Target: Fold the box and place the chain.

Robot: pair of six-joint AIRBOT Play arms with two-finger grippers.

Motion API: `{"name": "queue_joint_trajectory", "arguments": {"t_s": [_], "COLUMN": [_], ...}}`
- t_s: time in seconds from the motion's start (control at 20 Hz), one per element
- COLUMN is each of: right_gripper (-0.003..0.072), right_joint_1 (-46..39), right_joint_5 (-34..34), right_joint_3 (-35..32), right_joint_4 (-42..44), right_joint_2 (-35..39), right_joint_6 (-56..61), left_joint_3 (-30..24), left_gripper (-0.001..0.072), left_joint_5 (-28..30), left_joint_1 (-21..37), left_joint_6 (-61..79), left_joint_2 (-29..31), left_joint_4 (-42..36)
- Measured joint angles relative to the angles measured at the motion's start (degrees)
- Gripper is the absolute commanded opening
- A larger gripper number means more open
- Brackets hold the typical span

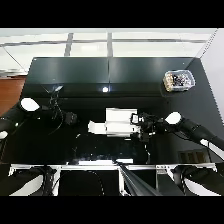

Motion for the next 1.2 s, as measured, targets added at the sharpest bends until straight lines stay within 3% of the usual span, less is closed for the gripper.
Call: {"name": "queue_joint_trajectory", "arguments": {"t_s": [0.1,0.25,0.6,0.8,0.85,0.95,1.0,1.2], "right_gripper": [0.0187,0.0187,0.0187,0.0187,0.0187,0.0187,0.0187,0.0187], "right_joint_1": [0.0,0.0,0.0,0.0,0.0,0.0,0.0,0.0], "right_joint_5": [0.0,0.0,0.0,0.0,0.0,0.0,0.0,0.0], "right_joint_3": [0.0,0.0,0.0,0.0,0.0,0.0,0.0,0.0], "right_joint_4": [0.0,0.0,0.0,0.0,0.0,0.0,0.0,0.0], "right_joint_2": [0.0,0.0,0.0,0.0,0.0,0.0,0.0,0.0], "right_joint_6": [0.0,0.0,0.0,0.0,0.02,0.02,0.0,0.02], "left_joint_3": [-0.85,-0.83,1.88,3.69,4.33,5.7,6.38,8.41], "left_gripper": [0.002,0.002,0.0021,0.0021,0.0056,0.0385,0.0498,0.0517], "left_joint_5": [-3.63,-4.35,-1.9,-5.18,-6.88,-10.78,-12.22,-14.67], "left_joint_1": [2.14,1.46,-6.91,-8.09,-8.02,-7.85,-7.89,-9.42], "left_joint_6": [1.18,2.49,3.3,9.07,10.91,13.64,14.53,15.98], "left_joint_2": [-4.66,-10.36,-16.7,-18.08,-18.25,-18.43,-18.45,-18.56], "left_joint_4": [-7.41,-14.05,-16.87,-18.71,-19.78,-21.14,-21.55,-22.45]}}
